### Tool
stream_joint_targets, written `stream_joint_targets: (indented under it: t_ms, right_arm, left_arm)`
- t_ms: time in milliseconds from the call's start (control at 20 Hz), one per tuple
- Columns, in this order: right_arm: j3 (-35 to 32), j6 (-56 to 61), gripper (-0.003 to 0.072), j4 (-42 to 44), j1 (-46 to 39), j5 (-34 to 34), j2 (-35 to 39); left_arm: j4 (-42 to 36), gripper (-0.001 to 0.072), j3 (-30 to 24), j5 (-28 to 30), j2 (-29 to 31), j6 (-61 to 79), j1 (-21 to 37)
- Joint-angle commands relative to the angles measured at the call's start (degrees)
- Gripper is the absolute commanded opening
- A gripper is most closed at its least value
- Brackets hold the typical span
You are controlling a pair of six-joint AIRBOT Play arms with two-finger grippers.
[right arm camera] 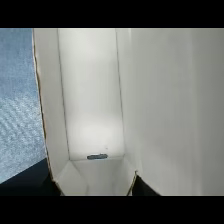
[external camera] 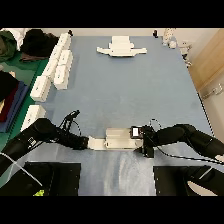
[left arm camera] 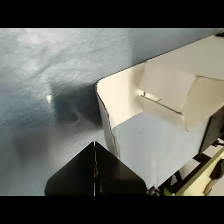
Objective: Fold the box.
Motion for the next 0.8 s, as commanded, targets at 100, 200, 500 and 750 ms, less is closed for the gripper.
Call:
stream_joint_targets:
  t_ms: [100,200,500,750]
  right_arm:
    - [0.0,0.0,0.0507,0.0,0.0,0.0,0.0]
    - [0.0,0.0,0.0507,0.0,0.0,0.0,0.0]
    - [0.0,0.0,0.0507,0.0,0.0,0.0,0.0]
    - [0.0,0.0,0.0507,0.0,0.0,0.0,0.0]
  left_arm:
    - [-5.0,0.0016,-0.3,2.7,-0.4,3.8,-0.1]
    - [-5.6,0.0016,-0.3,3.5,-0.3,3.8,-1.7]
    - [-6.0,0.0016,-0.3,8.0,-0.4,3.3,-8.1]
    - [-2.2,0.0016,-0.2,6.8,0.2,1.3,-8.0]
